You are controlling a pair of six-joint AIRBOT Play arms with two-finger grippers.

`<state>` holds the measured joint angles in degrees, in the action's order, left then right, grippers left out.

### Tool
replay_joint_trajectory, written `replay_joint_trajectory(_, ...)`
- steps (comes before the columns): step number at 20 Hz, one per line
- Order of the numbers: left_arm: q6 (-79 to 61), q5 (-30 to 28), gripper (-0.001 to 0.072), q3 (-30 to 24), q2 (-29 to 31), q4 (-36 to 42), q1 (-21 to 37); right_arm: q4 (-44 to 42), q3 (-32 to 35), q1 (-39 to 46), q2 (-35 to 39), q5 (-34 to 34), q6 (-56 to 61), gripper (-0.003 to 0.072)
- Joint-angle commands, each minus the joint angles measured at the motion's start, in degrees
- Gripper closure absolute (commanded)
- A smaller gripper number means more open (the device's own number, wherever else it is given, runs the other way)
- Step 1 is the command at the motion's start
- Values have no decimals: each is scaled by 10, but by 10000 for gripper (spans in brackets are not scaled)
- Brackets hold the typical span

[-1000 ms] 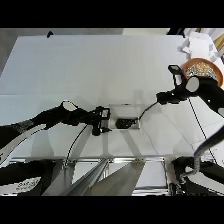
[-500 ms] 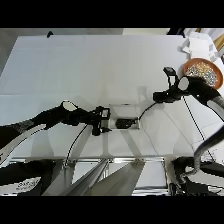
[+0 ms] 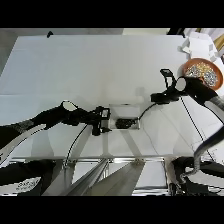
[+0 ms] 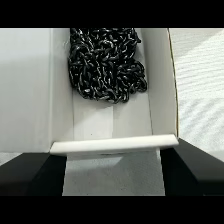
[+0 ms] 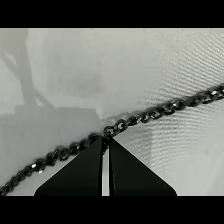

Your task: Fold the box and place the chain.

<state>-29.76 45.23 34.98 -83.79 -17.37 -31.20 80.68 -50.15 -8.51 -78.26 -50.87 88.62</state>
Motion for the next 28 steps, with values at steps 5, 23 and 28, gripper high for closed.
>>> replay_joint_trajectory(5,0,0,459,0,0,0,0,1,0,-33,183,-50,-7,668)
replay_joint_trajectory(23,0,0,459,0,0,0,0,-152,0,-224,465,-4,-21,667)
replay_joint_trajectory(28,0,0,459,0,0,0,0,-166,0,-261,464,42,-22,667)
